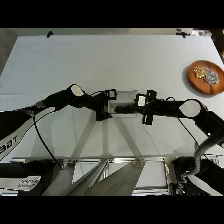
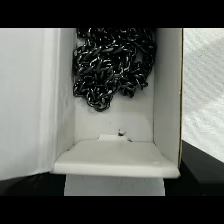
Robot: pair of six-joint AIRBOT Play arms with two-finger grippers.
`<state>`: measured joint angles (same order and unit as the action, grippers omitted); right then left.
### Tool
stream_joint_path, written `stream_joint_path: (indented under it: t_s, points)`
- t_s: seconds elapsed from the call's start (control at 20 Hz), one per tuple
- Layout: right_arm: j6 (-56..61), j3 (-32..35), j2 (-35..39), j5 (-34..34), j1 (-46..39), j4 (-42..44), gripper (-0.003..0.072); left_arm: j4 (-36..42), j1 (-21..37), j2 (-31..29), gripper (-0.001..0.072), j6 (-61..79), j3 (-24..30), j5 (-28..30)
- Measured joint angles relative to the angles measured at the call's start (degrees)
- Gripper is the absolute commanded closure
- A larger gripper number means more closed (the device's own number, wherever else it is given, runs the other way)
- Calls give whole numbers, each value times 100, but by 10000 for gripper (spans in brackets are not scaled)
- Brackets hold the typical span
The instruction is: Fold the box and place the chain.
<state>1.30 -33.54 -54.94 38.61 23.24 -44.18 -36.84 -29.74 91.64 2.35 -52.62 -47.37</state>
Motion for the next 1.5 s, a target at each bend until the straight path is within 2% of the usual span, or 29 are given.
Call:
stream_joint_path:
  t_s: [0.05,0.1,0.15,0.2,0.3,0.45,0.5,0.55,0.6,0.8,1.0,1.15,1.3,1.5]
  points:
    - [11,0,-83,-39,48,144,671,0,0,0,358,0,0,0]
    - [31,0,-175,-81,79,271,634,-2,0,0,358,0,0,0]
    - [87,0,-289,-149,105,402,505,0,0,0,358,0,0,0]
    - [177,0,-389,-221,120,525,410,0,0,0,358,0,0,0]
    - [391,-2,-551,-446,138,737,407,-2,0,0,358,2,0,0]
    - [791,-79,-649,-651,37,914,424,0,0,0,358,2,0,0]
    - [942,-129,-656,-662,-57,935,511,-2,0,0,358,2,0,0]
    - [1123,-192,-654,-616,-199,951,658,-2,0,0,358,2,0,0]
    - [1296,-260,-645,-507,-365,953,674,-2,0,0,358,2,0,0]
    - [1738,-444,-625,122,-1300,1174,674,-2,0,0,358,2,0,0]
    - [1840,-496,-815,308,-1943,1539,676,-2,0,0,358,2,0,0]
    - [1631,-627,-1318,367,-2022,1917,676,-2,0,0,358,2,0,-2]
    - [1513,-1060,-2006,522,-1943,2179,677,0,0,0,358,0,0,0]
    - [1491,-1729,-2684,1193,-1873,2199,681,-2,0,0,358,2,0,0]
